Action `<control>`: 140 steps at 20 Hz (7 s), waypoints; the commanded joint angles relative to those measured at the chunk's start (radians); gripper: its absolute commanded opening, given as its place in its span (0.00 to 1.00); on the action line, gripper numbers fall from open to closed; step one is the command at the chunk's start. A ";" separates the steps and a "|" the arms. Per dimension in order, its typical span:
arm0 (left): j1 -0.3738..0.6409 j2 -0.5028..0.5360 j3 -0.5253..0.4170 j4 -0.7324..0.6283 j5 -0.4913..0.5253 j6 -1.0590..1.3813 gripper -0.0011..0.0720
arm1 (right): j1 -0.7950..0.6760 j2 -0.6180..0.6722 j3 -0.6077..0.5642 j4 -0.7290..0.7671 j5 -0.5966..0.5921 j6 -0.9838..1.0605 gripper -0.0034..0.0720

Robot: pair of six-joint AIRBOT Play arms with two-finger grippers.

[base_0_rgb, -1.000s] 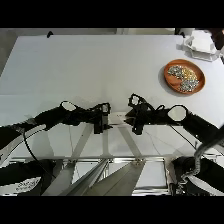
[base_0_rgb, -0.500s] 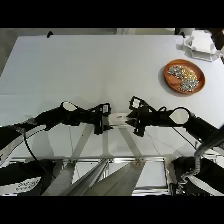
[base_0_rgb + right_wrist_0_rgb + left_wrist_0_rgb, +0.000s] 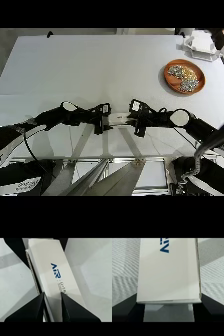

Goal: Fold the box and place the chain.

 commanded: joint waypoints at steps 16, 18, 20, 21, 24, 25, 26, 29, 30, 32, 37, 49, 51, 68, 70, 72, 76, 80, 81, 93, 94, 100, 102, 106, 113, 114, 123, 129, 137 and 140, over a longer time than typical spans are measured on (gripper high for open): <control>0.000 0.001 0.000 0.000 0.001 0.000 0.58 | -0.002 0.109 -0.005 0.029 0.018 0.003 0.50; 0.000 0.001 0.000 0.000 0.001 0.000 0.58 | -0.002 0.157 -0.005 0.079 0.029 0.003 0.50; 0.000 0.001 0.000 0.000 0.001 0.000 0.58 | -0.002 0.182 -0.005 0.167 0.058 0.001 0.50; 0.000 0.001 0.000 0.000 0.001 0.000 0.58 | -0.002 0.180 -0.005 0.219 0.077 -0.022 0.41; 0.000 0.001 0.000 0.000 0.001 0.000 0.58 | -0.002 0.135 -0.021 0.426 0.064 -0.125 0.06; 0.000 0.001 0.000 0.000 0.001 0.000 0.58 | -0.002 0.100 -0.034 0.516 0.055 -0.179 0.06; 0.000 0.001 0.000 0.000 0.001 0.000 0.58 | -0.002 0.055 -0.050 0.617 0.057 -0.254 0.06; 0.000 0.001 0.000 0.000 0.001 0.000 0.58 | -0.002 -0.075 -0.071 0.774 0.109 -0.373 0.06; 0.000 0.001 0.000 0.000 0.001 0.000 0.58 | -0.002 -0.105 -0.071 0.771 0.119 -0.381 0.06; 0.000 0.001 0.000 0.000 0.001 0.000 0.58 | -0.002 -0.129 -0.077 0.769 0.112 -0.386 0.06; 0.000 0.001 0.000 0.000 0.001 0.000 0.58 | -0.002 -0.129 -0.108 0.742 0.106 -0.386 0.06; 0.000 0.001 0.000 0.000 0.001 0.000 0.58 | -0.006 -0.011 -0.154 0.914 0.193 -0.561 0.06; 0.000 0.001 0.000 0.000 0.000 0.000 0.58 | -0.041 -0.017 -0.154 0.894 0.167 -0.550 0.06; 0.000 0.001 0.000 0.000 0.001 0.000 0.58 | -0.090 -0.222 -0.172 0.762 0.106 -0.540 0.05; 0.000 0.001 0.000 0.000 0.001 0.000 0.58 | -0.087 -0.228 -0.173 0.753 0.076 -0.529 0.05; 0.000 0.001 0.000 0.000 0.001 0.000 0.58 | -0.071 -0.228 -0.173 0.757 0.034 -0.520 0.05; 0.000 0.001 0.000 0.000 0.001 0.000 0.58 | -0.069 -0.222 -0.172 0.788 0.048 -0.527 0.06; 0.000 0.001 0.000 0.000 0.000 0.000 0.58 | -0.069 -0.146 -0.140 0.831 0.140 -0.541 0.06; 0.000 0.001 0.000 0.000 0.001 0.000 0.58 | -0.069 -0.116 -0.126 0.832 0.158 -0.528 0.06; 0.000 0.001 0.000 0.000 0.001 0.000 0.58 | -0.460 0.269 -0.066 -0.344 0.088 1.126 0.06; 0.000 0.001 0.000 0.000 0.002 0.000 0.58 | -0.510 0.269 -0.066 -0.462 0.151 1.202 0.06; 0.000 0.001 0.000 -0.010 -0.059 0.000 0.58 | -0.718 0.269 -0.066 -0.662 0.335 1.294 0.06; 0.000 0.001 0.000 -0.010 -0.077 0.000 0.58 | -0.721 0.269 -0.066 -0.661 0.308 1.294 0.06; 0.012 0.016 0.000 -0.025 -0.058 0.000 0.22 | -0.721 0.269 -0.066 -0.658 0.269 1.294 0.06; 0.196 0.164 0.000 -0.028 0.117 -0.045 0.19 | -0.721 0.269 -0.066 -0.658 0.269 1.294 0.06; 0.238 0.177 0.000 -0.028 0.152 -0.068 0.19 | -0.721 0.269 -0.066 -0.658 0.269 1.294 0.06; 0.756 0.188 -0.001 -0.021 0.368 -0.306 0.20 | -0.721 0.269 -0.066 -0.658 0.270 1.294 0.06; 0.949 0.188 -0.001 0.500 0.166 -0.581 0.40 | -0.721 0.269 -0.066 -0.658 0.269 1.294 0.06; 0.990 0.211 -0.001 0.698 0.039 -0.860 0.97 | -0.721 0.269 -0.066 -0.658 0.269 1.294 0.06; 0.990 0.291 0.000 0.697 0.032 -0.860 0.96 | -0.721 0.269 -0.066 -0.658 0.269 1.294 0.06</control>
